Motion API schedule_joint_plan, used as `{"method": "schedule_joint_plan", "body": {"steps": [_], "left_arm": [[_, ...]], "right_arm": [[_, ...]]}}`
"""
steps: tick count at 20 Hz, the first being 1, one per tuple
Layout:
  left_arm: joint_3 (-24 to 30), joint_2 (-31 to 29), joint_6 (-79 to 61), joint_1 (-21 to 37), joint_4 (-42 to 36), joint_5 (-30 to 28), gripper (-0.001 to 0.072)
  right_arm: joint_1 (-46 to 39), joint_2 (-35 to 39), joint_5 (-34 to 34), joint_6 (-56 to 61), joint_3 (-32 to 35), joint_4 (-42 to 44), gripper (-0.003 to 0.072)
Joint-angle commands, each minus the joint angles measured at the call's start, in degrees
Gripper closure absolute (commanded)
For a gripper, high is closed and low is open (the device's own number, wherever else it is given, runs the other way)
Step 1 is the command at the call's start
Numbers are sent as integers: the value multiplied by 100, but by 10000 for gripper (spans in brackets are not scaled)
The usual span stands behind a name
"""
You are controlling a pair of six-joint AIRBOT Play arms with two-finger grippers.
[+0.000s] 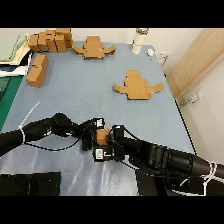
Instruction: Fold the box.
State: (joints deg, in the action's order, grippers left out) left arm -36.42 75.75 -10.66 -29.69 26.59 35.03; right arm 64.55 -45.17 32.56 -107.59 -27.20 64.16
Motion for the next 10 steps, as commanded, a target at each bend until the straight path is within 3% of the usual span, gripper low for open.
{"method": "schedule_joint_plan", "body": {"steps": [1, 5, 6, 10], "left_arm": [[-4, -2, 0, 2, 0, 0, 338], [-4, -2, 0, 2, 0, 0, 337], [-4, -2, 0, 2, 0, 0, 337], [-4, -2, 0, 2, 0, -2, 338]], "right_arm": [[13, 17, 59, 4, -4, -39, 365], [15, -24, 20, 4, -7, -26, 294], [17, -28, -4, 4, -4, -28, 226], [17, -212, -46, 11, -7, -24, 203]]}}
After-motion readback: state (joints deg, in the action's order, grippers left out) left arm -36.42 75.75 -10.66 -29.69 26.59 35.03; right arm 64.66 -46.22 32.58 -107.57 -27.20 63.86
